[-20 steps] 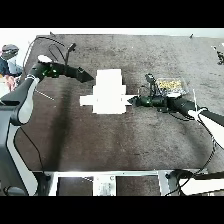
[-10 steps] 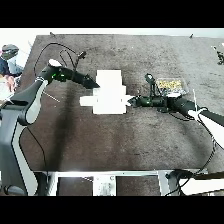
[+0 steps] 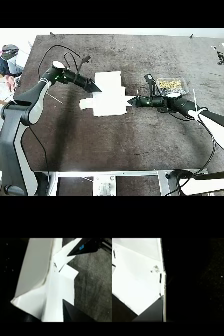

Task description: Fold the box and place the chain.

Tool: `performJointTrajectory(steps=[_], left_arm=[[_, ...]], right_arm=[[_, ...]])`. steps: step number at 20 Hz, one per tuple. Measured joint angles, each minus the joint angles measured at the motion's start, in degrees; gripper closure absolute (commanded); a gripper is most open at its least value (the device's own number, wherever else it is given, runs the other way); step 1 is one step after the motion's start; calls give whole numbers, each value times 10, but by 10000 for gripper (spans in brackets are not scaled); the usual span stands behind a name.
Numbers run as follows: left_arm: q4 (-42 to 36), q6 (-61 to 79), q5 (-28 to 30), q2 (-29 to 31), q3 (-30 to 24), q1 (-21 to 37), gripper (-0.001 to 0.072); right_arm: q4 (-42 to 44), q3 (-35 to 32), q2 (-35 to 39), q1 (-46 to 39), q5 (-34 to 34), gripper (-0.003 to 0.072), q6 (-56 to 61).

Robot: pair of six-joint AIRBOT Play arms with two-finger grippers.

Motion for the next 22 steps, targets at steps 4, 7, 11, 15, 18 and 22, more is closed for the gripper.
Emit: performJointTrajectory(steps=[4,7,11,15,18,22], left_arm=[[17,13,-9,-3,0,0,697],[24,36,-12,-3,0,0,698],[28,77,-17,-3,0,0,698],[33,141,-17,-3,0,1,699],[36,195,-14,-3,0,1,699],[44,238,9,-3,0,1,702]], right_arm=[[0,0,0,0,0,615,0],[0,0,0,0,1,288,0],[0,0,17,-10,17,287,1],[2,0,69,-52,35,287,2],[3,0,103,-87,45,287,2],[1,0,122,-109,60,288,2]])
